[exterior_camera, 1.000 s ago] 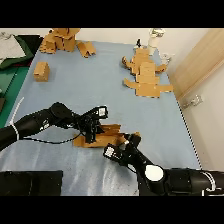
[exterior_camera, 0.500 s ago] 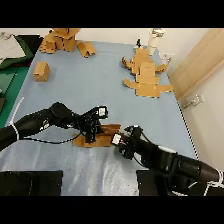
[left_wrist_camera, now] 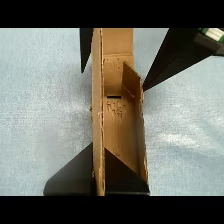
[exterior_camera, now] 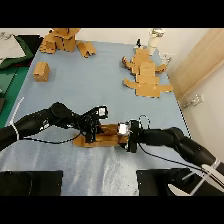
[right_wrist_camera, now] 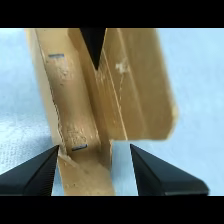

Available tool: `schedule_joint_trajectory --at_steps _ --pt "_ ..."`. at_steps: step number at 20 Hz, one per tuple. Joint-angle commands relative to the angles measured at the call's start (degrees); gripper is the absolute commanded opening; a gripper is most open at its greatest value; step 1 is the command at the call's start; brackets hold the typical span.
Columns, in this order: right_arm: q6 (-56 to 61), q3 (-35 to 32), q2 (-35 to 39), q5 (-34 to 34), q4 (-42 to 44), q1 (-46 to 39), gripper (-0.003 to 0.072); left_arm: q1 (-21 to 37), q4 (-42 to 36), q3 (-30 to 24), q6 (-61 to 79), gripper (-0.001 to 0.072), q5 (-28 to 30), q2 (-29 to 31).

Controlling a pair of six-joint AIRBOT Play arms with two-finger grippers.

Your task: Fold the box.

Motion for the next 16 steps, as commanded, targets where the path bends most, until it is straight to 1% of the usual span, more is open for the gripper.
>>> schedule_joint_trajectory --at_steps 1,2,3,5,7,9,11,16 --pt "-11.9 5.6 -7.6 -10.5 9.6 -5.4 0.0716 0.1 0.0 0.0 0.0 0.0012 0.0 0.0" --pt "-11.8 6.9 -10.4 -12.4 9.6 -5.7 0.0716 0.1 0.0 0.0 0.0 0.0012 0.0 0.0" --pt "-11.8 7.4 -12.5 -12.7 9.7 -5.7 0.0716 0.1 0.0 0.0 0.0 0.0012 0.0 0.0" --pt "-11.8 7.7 -15.6 -12.3 9.9 -5.7 0.0715 0.1 0.0 0.0 0.0 0.0012 0.0 0.0" --pt "-11.7 7.7 -17.1 -11.1 10.1 -5.6 0.0714 0.1 0.0 0.0 0.0 0.0012 0.0 0.0" --pt "-9.1 7.7 -16.9 -11.3 9.1 -5.6 0.0711 0.1 0.0 0.0 0.0 0.0012 0.0 0.0" --pt "-8.9 7.7 -16.0 -11.4 6.8 -5.6 0.0711 0.1 0.0 0.0 0.0 0.0012 0.0 0.0" --pt "-9.0 7.6 -15.6 -11.5 6.4 -5.6 0.0711 0.1 0.0 0.0 0.0 0.0012 0.0 0.0"
